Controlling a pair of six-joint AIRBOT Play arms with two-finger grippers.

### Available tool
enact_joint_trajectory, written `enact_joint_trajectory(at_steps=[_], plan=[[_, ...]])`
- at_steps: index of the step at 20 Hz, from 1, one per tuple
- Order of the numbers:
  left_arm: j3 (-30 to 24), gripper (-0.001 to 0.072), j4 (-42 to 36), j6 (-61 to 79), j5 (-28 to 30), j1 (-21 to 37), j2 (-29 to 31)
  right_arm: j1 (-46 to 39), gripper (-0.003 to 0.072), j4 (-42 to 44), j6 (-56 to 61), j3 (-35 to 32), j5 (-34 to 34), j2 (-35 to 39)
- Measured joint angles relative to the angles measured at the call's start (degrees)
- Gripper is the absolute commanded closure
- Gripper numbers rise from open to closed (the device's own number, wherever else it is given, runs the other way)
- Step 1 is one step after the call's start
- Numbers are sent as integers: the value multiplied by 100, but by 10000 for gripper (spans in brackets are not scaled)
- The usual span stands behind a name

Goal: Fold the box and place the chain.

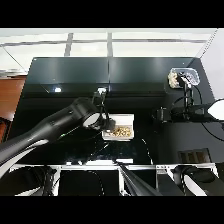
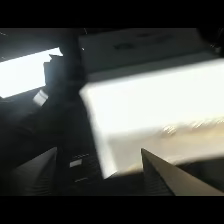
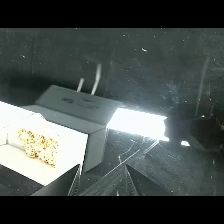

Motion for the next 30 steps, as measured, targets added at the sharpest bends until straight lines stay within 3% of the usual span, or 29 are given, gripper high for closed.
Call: enact_joint_trajectory(at_steps=[3, 5, 8, 9, 10, 12, 15, 19, 23, 30], plan=[[-813, 124, 603, 164, -138, 310, 898, 0, 359, -13, -2, 0, -26, 0], [-1665, 124, 367, 214, 330, 881, 1425, 0, 359, -13, -4, 0, -127, 0], [-2824, 124, -1532, 1665, 1517, 1851, 1781, 0, 359, 0, -2, -4, -330, 0], [-3108, 92, -2382, 2557, 1825, 2151, 1814, 0, 359, 2, -2, -4, -369, 0], [-3311, 0, -3099, 3495, 2076, 2404, 1814, 0, 359, 4, -2, -4, -409, 2], [-3585, 1, -4417, 5678, 2236, 2787, 1764, 0, 359, 9, 0, -4, -437, 0], [-3768, 1, -5519, 9254, 2328, 2962, 1681, 0, 360, 17, 4, -4, -468, 0], [-3705, 1, -5984, 12246, 2267, 2846, 1403, 13, 359, 24, 61, -4, -479, 0], [-3464, 1, -6332, 13663, 2142, 2804, 822, 81, 359, 24, 87, -4, -485, 2], [-3318, 2, -6671, 14371, 2197, 2743, 356, 153, 359, 20, 105, -4, -490, 2]])
